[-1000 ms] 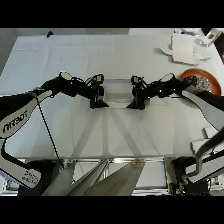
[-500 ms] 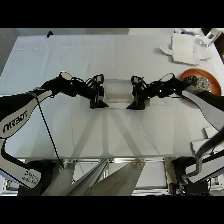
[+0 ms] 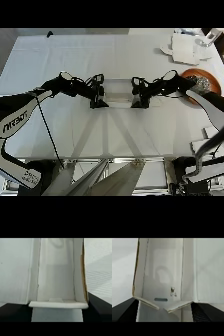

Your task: Fold the box and place the chain.

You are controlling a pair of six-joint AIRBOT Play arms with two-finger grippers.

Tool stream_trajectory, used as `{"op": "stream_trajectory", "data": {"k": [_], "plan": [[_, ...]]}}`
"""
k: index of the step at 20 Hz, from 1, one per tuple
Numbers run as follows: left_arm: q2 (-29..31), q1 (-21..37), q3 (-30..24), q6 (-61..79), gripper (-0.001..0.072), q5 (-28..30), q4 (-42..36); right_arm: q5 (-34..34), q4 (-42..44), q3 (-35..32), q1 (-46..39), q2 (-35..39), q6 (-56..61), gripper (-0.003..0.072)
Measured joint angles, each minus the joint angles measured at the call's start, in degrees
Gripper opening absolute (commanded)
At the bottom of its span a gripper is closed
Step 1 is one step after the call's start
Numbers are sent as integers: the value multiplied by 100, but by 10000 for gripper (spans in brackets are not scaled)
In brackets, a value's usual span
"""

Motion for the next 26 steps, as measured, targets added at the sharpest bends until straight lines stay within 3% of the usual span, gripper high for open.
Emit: {"op": "stream_trajectory", "data": {"k": [7, 8, 9, 10, 11, 18, 26], "plan": [[0, -2, 0, 11, 394, -44, 20, -326, -1113, 4, -2, 833, 758, 660], [0, -2, 0, 11, 394, -39, 15, -343, -1213, 0, -4, 951, 883, 563], [0, -2, 0, 11, 394, -35, 13, -343, -1294, 2, -4, 1082, 1023, 344], [0, -2, 0, 11, 394, -26, 11, -334, -1360, 0, -4, 1193, 1172, 37], [0, -2, 0, 11, 394, -24, 9, -256, -1397, 0, -2, 1320, 1357, 11], [0, -2, 0, 7, 394, -24, 11, 186, -638, 0, 2, 1762, 2754, 6], [0, -2, 0, 7, 394, -22, 11, -850, 605, 0, 155, 1303, 3222, 3]]}}
